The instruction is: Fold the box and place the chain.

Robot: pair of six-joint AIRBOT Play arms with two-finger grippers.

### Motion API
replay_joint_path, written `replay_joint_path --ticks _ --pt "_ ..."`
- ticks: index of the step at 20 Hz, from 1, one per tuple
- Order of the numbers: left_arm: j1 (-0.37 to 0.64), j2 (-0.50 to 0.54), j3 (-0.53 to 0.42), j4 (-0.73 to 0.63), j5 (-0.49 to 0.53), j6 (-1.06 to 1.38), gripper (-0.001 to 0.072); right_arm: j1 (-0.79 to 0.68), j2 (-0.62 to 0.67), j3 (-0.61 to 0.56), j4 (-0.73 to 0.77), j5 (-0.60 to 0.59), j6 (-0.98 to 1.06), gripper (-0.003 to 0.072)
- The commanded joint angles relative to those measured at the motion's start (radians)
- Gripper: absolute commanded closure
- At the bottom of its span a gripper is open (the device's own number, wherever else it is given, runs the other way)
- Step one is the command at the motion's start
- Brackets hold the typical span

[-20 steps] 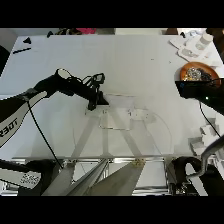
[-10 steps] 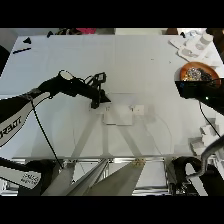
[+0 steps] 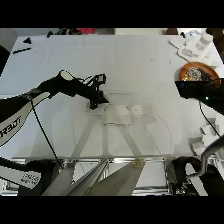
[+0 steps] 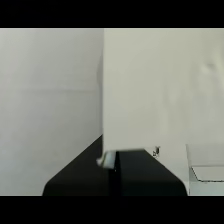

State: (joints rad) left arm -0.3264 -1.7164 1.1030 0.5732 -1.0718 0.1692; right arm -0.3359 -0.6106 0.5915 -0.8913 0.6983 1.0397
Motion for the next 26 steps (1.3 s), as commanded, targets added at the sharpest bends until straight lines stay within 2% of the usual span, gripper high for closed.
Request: replay_joint_path --ticks 1,6,8,10,11,12,14,17,21,26 --pt "0.001 -0.001 0.0 0.031 -0.003 -0.012 0.0705 -0.001 -0.001 0.001 0.0 0.001 0.0 0.0152" --pt "0.0 -0.001 0.0 0.03 -0.004 -0.013 0.0703 -0.001 0.0 0.002 0.01 0.047 -0.075 0.0151" --pt "0.001 -0.001 0.0 0.03 -0.005 -0.013 0.0703 -0.001 0.0 0.002 0.07 0.145 -0.187 0.0145" --pt "0.001 -0.001 0.0 0.03 -0.005 -0.013 0.0703 -0.001 0.0 0.002 0.166 0.291 -0.369 0.0128" --pt "0.001 -0.001 0.0 0.03 -0.005 -0.013 0.0703 -0.001 0.0 0.002 0.212 0.37 -0.485 0.0081" --pt "0.001 -0.001 0.0 0.03 -0.005 -0.013 0.0703 -0.001 0.0 0.002 0.242 0.436 -0.598 -0.0008" --pt "0.001 -0.001 0.0 0.03 -0.005 -0.013 0.0703 0.008 0.0 0.002 0.238 0.53 -0.771 -0.0018" --pt "0.001 -0.001 0.0 0.03 -0.005 -0.013 0.0703 0.099 -0.001 0.002 0.146 0.531 -0.842 -0.0026" --pt "0.001 -0.001 0.0 0.03 -0.005 -0.013 0.0703 0.297 -0.003 0.001 -0.038 0.515 -0.838 -0.0025" --pt "0.001 -0.001 0.0 0.03 -0.005 -0.013 0.0703 0.386 -0.002 0.002 0.005 0.523 -0.803 -0.0024"
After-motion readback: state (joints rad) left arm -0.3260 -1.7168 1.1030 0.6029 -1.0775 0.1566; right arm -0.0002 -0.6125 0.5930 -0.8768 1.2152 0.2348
